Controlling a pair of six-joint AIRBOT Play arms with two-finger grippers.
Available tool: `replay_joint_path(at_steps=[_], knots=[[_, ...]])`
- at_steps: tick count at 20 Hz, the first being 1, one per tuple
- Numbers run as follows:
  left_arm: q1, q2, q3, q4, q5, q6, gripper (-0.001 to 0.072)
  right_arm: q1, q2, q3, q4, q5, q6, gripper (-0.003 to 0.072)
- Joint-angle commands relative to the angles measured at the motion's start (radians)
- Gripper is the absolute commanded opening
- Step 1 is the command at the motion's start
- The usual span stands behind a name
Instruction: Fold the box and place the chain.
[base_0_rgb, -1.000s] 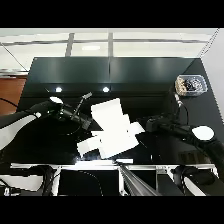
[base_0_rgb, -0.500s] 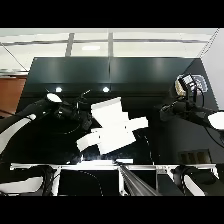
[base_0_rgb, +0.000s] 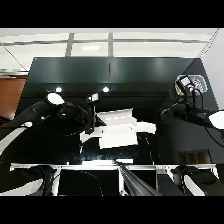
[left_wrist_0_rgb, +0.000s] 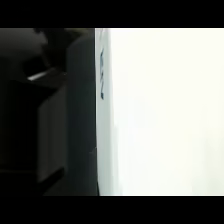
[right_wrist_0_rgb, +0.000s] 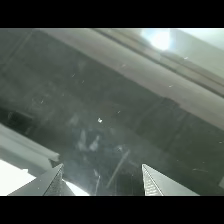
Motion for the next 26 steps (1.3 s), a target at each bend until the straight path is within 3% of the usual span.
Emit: replay_joint_path(at_steps=[1, 3, 8, 14, 20, 26], knots=[[-0.046, -0.015, 0.0, 0.02, 0.178, 0.112, 0.0026, 0.002, 0.0, -0.001, -0.003, 0.06, -0.076, 0.0563], [-0.054, -0.033, 0.0, 0.043, 0.232, 0.115, 0.0029, 0.009, -0.002, -0.001, -0.005, 0.091, -0.131, 0.0564], [-0.055, -0.084, 0.0, 0.045, 0.159, 0.127, 0.0028, 0.084, -0.024, -0.008, -0.004, 0.18, -0.225, 0.0563], [-0.066, -0.092, 0.0, 0.06, 0.124, 0.145, 0.003, 0.198, -0.048, -0.098, -0.005, 0.151, -0.233, 0.0563], [-0.063, -0.113, 0.002, 0.119, 0.135, 0.144, 0.0029, 0.205, -0.048, -0.1, 0.036, 0.208, -0.228, 0.0563], [-0.063, -0.113, 0.002, 0.122, 0.132, 0.143, 0.0028, 0.205, -0.048, -0.124, -0.053, 0.213, -0.269, 0.0563]])
